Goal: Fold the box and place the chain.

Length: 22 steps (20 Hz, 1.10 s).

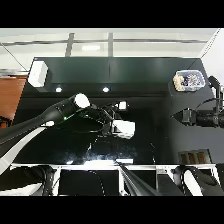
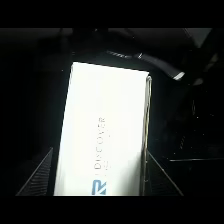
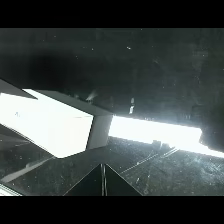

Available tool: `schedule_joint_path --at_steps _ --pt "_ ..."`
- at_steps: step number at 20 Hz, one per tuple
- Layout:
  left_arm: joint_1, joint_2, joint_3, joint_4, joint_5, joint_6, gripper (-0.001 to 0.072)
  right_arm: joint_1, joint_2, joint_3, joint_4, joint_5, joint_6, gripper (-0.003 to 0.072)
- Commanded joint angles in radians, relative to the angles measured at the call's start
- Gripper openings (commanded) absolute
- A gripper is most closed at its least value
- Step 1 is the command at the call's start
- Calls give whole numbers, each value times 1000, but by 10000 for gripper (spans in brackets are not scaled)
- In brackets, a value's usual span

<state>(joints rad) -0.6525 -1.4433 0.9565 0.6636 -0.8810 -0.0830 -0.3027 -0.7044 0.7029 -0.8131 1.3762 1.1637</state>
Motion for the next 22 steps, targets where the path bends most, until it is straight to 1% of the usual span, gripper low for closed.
schedule_joint_path --at_steps 1,5,9,12,14,17,18,19,20,21,22 --pt "0 -1 1 26 -5 1 712 0 0 0 0 0 0 23" --pt "0 -1 1 29 -43 0 713 0 0 0 -1 0 0 23" --pt "-2 -3 0 29 -42 1 713 0 0 0 -1 0 0 23" --pt "-22 -24 0 86 -36 1 713 0 0 0 -1 -1 0 23" --pt "-61 -48 0 158 -2 -2 713 0 0 0 -1 0 0 23" --pt "-111 -69 -1 201 97 -66 712 0 0 0 -1 0 0 23" --pt "-119 -68 0 204 116 -85 713 0 0 0 0 0 0 23" --pt "-124 -62 0 206 111 -85 697 0 0 0 0 4 1 23" --pt "-124 -50 0 233 101 -111 470 0 0 0 -1 7 0 23" --pt "-122 -33 0 265 85 -139 275 0 0 0 0 7 0 23" --pt "-113 -14 0 294 68 -184 277 0 0 0 -1 7 0 23"
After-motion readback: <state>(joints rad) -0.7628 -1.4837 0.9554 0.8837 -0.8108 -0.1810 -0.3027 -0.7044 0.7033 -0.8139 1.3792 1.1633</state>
